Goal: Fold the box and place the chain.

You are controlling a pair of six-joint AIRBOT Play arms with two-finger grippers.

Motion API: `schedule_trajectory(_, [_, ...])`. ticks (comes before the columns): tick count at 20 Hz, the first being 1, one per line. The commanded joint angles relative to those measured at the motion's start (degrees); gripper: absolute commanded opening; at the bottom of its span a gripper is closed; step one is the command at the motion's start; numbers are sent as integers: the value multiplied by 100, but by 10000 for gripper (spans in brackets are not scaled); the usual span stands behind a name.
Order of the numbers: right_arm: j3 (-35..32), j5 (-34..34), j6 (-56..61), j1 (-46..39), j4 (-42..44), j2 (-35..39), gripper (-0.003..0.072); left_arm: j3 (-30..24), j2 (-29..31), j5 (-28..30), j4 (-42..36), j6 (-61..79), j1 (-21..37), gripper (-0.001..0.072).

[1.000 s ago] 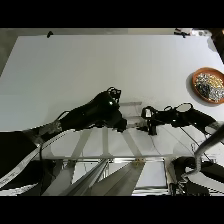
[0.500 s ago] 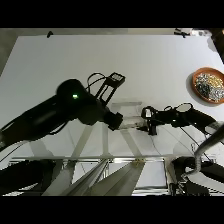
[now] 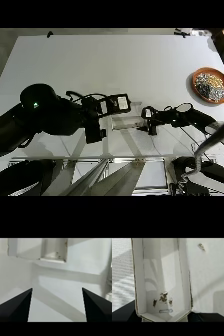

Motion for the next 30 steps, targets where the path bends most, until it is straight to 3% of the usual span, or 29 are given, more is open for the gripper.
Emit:
schedule_trajectory(1, [2, 2, -2, 0, 0, 4, 358, -1419, 352, -2441, -509, 2120, 319, 704])
schedule_trajectory(3, [2, 0, -2, 0, 0, 4, 358, -2131, 282, -3342, -1414, 3132, 603, 704])
schedule_trajectory(4, [2, 0, -2, 0, 0, 4, 358, -2347, 151, -3493, -2079, 3593, 796, 704])
schedule_trajectory(8, [2, 0, -2, 0, 0, 4, 358, -2406, -817, -3265, -4203, 4511, 1333, 705])
schedule_trajectory(11, [2, 0, -2, 0, 0, 4, 358, -2378, -1325, -2905, -4358, 4511, 1499, 705])
schedule_trajectory(15, [2, 0, -2, 0, 0, 4, 358, -2378, -1360, -2946, -4260, 4511, 1458, 705])
schedule_trajectory(25, [2, 0, -2, 0, 0, 4, 358, -2378, -1362, -3508, -4111, 4511, 769, 705])
schedule_trajectory(30, [2, 0, -2, 0, 0, 4, 358, -2378, -1561, -3689, -4159, 4511, 750, 705])
